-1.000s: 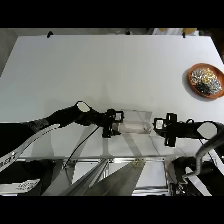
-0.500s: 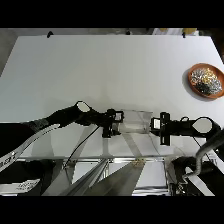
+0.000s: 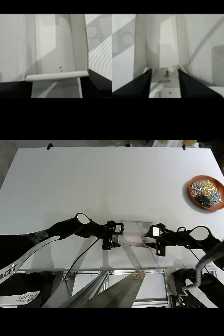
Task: Fold the box and place the chain.
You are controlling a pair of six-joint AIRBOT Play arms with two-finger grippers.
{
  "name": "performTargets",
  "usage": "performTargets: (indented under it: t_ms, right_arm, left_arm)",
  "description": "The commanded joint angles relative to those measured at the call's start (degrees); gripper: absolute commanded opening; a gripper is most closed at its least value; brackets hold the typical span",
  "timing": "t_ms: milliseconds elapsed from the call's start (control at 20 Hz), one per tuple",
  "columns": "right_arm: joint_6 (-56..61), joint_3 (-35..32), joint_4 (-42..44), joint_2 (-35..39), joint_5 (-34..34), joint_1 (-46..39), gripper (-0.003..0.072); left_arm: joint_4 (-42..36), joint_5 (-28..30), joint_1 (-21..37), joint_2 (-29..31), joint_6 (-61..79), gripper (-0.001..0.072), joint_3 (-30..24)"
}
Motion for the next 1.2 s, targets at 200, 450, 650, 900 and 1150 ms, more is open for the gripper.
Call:
performTargets:
  t_ms: [200,450,650,900,1150]
  right_arm:
    - [12.07,-0.02,-11.02,6.69,-0.48,-0.24,0.0378]
    - [32.20,3.37,-17.53,23.74,4.94,-0.24,0.0019]
    - [70.88,8.83,-32.15,20.94,5.14,-0.24,0.0019]
    - [97.26,10.47,-41.03,4.66,12.00,-0.24,0.0019]
    - [99.60,10.47,-39.52,-1.55,10.88,-0.42,0.0018]
  left_arm:
    - [0.00,0.00,-0.02,-0.02,0.00,0.0314,-0.02]
    - [0.00,0.02,-0.02,-0.02,0.00,0.0314,-0.02]
    - [-0.02,0.02,-0.02,-0.02,0.00,0.0314,-0.02]
    - [0.00,0.04,-0.02,-0.02,0.00,0.0314,-0.02]
    - [0.00,0.02,-0.02,-0.02,0.00,0.0314,-0.02]
